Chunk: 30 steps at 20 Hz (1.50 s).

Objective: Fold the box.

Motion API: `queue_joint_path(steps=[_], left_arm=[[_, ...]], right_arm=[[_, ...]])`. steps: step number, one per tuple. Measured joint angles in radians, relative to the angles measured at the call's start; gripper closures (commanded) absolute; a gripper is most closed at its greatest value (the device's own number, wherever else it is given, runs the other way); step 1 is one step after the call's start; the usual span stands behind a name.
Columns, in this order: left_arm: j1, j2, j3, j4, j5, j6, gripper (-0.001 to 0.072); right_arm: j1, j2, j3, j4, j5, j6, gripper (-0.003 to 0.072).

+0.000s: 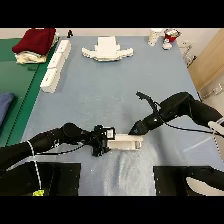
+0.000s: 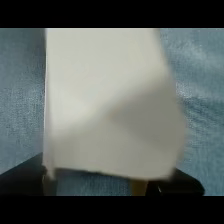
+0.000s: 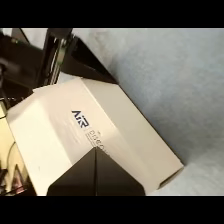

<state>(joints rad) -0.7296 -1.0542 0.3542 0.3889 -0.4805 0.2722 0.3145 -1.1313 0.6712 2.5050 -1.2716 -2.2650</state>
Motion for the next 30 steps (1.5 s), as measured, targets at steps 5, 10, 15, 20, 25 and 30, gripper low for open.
queue_joint_path(steps=[5,10,15,20,25,30], left_arm=[[0.000,0.000,0.000,0.000,0.000,0.000,0.0341],[0.000,0.000,0.000,0.000,0.000,0.000,0.0341],[0.000,0.000,0.000,0.000,0.000,0.000,0.0341],[0.000,0.000,0.000,0.000,0.000,0.000,0.0341],[0.000,0.000,0.000,0.000,0.000,0.000,0.0341],[0.000,0.000,0.000,0.000,0.000,0.000,0.0341]], right_arm=[[0.139,0.150,-0.123,-0.050,0.168,-0.015,0.0685],[0.235,0.224,-0.195,-0.102,0.326,-0.020,0.0685],[0.266,0.286,-0.211,-0.151,0.373,-0.031,0.0685],[0.272,0.375,-0.214,-0.177,0.396,-0.055,0.0685],[0.360,0.460,-0.215,-0.310,0.463,-0.071,0.0684],[0.555,0.488,-0.250,-0.503,0.629,-0.074,0.0324]])
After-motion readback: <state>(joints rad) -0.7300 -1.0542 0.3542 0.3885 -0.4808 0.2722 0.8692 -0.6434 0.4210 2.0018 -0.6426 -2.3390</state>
